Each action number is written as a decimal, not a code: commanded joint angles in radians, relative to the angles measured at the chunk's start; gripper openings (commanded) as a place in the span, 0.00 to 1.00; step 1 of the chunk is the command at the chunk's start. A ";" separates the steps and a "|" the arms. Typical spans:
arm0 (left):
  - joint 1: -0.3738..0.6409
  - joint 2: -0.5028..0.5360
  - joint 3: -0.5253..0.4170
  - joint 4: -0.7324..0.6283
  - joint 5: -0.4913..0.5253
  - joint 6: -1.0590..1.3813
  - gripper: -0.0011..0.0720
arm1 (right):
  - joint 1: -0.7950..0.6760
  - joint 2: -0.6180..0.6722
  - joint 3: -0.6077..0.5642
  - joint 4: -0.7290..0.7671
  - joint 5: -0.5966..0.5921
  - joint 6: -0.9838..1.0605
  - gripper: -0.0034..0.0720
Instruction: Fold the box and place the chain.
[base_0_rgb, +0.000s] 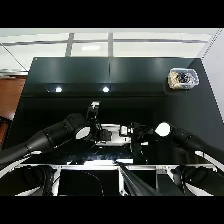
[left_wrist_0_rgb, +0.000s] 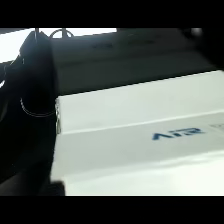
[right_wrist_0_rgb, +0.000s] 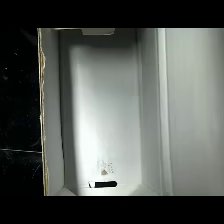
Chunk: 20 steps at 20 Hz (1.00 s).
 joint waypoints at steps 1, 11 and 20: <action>-0.011 -0.010 0.024 -0.004 -0.015 -0.008 0.67 | 0.001 0.000 -0.001 0.000 0.000 0.000 0.67; -0.013 -0.082 0.024 0.025 -0.026 -0.045 0.49 | 0.001 0.000 -0.001 0.000 0.000 0.000 0.67; -0.012 -0.103 0.024 0.055 -0.025 -0.090 0.39 | 0.001 0.000 -0.001 0.000 0.000 0.000 0.67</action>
